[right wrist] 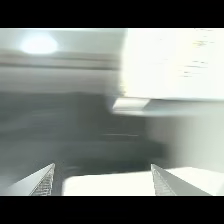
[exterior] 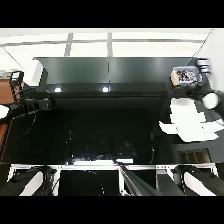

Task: Fold the box and place the chain.

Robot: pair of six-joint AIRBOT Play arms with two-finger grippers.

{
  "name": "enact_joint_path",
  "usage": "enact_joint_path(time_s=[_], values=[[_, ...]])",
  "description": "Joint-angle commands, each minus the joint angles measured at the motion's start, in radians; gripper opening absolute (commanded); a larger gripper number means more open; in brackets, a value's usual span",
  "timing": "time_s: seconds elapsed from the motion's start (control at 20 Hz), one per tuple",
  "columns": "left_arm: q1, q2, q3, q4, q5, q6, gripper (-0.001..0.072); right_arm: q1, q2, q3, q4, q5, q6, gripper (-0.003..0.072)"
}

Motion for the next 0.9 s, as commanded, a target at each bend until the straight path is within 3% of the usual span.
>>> enact_joint_path(time_s=[0.0, 0.1, 0.15, 0.3, 0.4, 0.55, 0.85], values=[[-0.004, -0.019, 0.013, 0.166, -0.074, -0.069, 0.071, -0.372, -0.03, 0.1, -0.223, 0.07, 0.145, 0.071], [-0.007, -0.019, 0.013, 0.148, -0.094, -0.096, 0.071, -0.651, -0.105, 0.2, -0.055, 0.115, 0.101, 0.071], [-0.008, -0.019, 0.013, 0.14, -0.093, -0.115, 0.071, -0.75, -0.16, 0.257, 0.065, 0.199, -0.029, 0.0709], [-0.008, -0.019, 0.013, 0.127, -0.089, -0.142, 0.071, -0.938, -0.381, 0.467, 0.381, 0.608, -0.435, 0.0709], [-0.007, -0.02, 0.013, 0.131, -0.093, -0.181, 0.071, -0.98, -0.5, 0.557, 0.493, 0.819, -0.58, 0.0709], [-0.006, -0.02, 0.013, 0.137, -0.09, -0.239, 0.071, -0.955, -0.585, 0.579, 0.486, 0.886, -0.678, 0.0707], [-0.007, -0.02, 0.013, 0.136, -0.101, -0.253, 0.071, -0.856, -0.597, 0.567, 0.422, 0.932, -0.699, 0.0707]])
